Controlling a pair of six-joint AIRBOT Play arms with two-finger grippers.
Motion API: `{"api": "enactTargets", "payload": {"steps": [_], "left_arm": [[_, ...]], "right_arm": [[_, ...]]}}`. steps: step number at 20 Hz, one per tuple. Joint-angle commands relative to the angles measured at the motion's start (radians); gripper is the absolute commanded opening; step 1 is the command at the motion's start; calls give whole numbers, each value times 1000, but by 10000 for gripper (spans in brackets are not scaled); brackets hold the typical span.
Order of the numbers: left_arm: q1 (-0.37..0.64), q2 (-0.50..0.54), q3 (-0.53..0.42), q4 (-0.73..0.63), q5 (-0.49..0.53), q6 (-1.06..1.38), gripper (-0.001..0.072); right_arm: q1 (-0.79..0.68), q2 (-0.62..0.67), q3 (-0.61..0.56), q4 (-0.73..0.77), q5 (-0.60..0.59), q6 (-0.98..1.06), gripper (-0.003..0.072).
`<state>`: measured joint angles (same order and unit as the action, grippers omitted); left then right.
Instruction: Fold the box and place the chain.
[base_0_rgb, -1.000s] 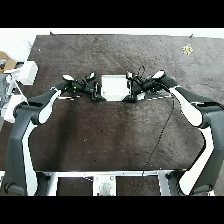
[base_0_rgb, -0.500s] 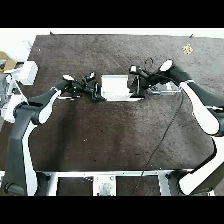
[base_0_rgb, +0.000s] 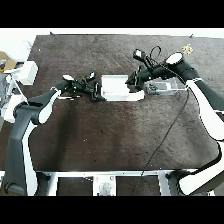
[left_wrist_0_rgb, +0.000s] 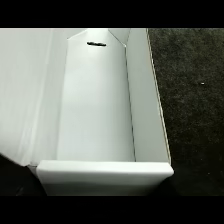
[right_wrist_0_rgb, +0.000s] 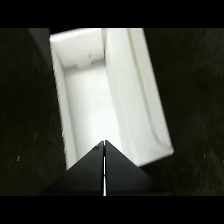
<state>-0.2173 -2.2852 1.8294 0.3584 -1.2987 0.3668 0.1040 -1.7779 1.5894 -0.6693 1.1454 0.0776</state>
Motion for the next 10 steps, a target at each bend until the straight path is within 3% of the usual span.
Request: {"api": "enactTargets", "payload": {"steps": [1, 5, 10], "left_arm": [[1, 0, 0, 0, 0, 0, 352], [1, 0, 0, 0, 0, 0, 352], [1, 0, 0, 0, 0, 0, 352]], "right_arm": [[1, -57, 1, 128, -144, -25, 21], [0, -102, 1, 125, -278, -42, 5], [0, -145, 1, 80, -282, -86, 5]]}}
